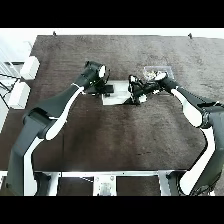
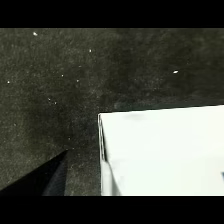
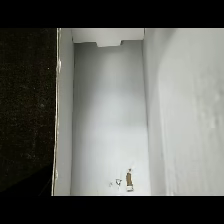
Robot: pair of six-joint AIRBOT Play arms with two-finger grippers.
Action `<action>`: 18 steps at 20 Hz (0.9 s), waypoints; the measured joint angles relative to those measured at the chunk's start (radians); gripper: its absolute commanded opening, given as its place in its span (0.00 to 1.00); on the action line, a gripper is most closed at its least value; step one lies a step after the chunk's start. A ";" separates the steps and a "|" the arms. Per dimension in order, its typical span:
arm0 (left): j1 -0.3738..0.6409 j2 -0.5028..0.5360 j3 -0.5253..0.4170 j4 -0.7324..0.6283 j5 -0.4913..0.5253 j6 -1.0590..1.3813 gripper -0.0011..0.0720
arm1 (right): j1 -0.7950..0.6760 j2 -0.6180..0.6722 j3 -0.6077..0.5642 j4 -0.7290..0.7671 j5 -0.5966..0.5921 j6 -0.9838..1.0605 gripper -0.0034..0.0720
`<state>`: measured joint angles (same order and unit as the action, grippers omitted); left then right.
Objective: Fold the box and place the chain.
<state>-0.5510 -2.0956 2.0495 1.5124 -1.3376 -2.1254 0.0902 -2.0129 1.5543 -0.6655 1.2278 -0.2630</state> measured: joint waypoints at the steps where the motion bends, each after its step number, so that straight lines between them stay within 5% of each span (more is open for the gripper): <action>1: 0.000 -0.001 0.000 0.003 -0.003 -0.002 0.66 | 0.000 0.000 0.000 0.000 0.000 0.000 0.70; 8: 0.000 -0.005 0.000 0.010 -0.020 0.005 0.65 | 0.000 0.000 0.000 0.000 0.000 0.000 0.70; 10: 0.000 -0.005 0.000 0.014 -0.022 0.007 0.43 | 0.000 0.000 0.000 0.000 0.000 0.000 0.70; 16: -0.001 -0.005 0.000 0.026 -0.028 0.017 0.40 | 0.002 0.000 0.000 0.000 0.000 0.000 0.70; 18: -0.001 -0.005 0.000 0.027 -0.029 0.018 0.24 | 0.002 0.000 0.000 0.002 0.000 0.000 0.70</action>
<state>-0.5522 -2.1010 2.0495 1.5394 -1.3670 -2.1075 0.0917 -2.0129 1.5543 -0.6640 1.2282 -0.2630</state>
